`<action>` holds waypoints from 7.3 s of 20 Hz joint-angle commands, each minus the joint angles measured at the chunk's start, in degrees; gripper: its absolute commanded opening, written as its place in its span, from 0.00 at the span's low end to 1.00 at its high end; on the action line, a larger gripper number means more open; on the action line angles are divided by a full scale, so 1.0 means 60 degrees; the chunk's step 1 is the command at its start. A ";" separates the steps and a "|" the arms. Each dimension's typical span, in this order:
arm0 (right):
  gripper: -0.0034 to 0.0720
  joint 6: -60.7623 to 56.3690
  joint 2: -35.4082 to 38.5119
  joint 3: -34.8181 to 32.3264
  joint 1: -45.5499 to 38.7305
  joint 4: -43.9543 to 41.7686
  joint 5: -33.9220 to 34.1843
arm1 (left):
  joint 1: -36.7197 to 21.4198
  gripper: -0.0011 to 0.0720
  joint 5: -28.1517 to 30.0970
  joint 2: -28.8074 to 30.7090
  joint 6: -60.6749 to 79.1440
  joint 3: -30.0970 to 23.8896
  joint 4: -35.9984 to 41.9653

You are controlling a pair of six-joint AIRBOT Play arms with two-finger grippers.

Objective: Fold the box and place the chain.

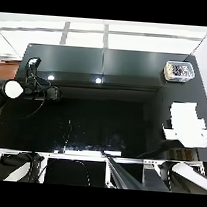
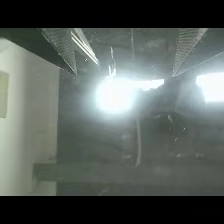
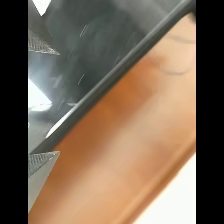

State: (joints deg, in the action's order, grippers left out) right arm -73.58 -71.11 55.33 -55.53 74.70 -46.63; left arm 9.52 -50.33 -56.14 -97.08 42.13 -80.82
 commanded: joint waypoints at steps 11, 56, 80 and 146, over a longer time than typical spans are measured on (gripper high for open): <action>0.51 0.5741 -0.2361 0.1410 -0.0871 0.0736 -0.4590 | 0.0018 0.99 -0.0423 -0.0051 -0.0470 0.0055 0.0135; 0.07 0.6247 0.2503 -0.6120 0.9810 -1.0928 0.0160 | 0.0783 0.78 -0.6011 -0.7664 0.9719 0.4663 0.8189; 0.97 0.7847 0.2503 -0.2280 0.8142 -0.5836 -0.2914 | 0.2426 0.05 -0.4295 -0.5242 1.0582 0.3209 0.7260; 0.97 1.1632 0.2226 -0.4003 1.3194 -0.4226 0.2116 | 0.3490 0.05 0.0794 -0.4863 1.6116 0.2255 0.5803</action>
State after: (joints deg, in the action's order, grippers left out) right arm -5.02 -58.02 30.89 24.43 49.47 -33.74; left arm 30.41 -45.41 -85.27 -0.38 55.61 -45.98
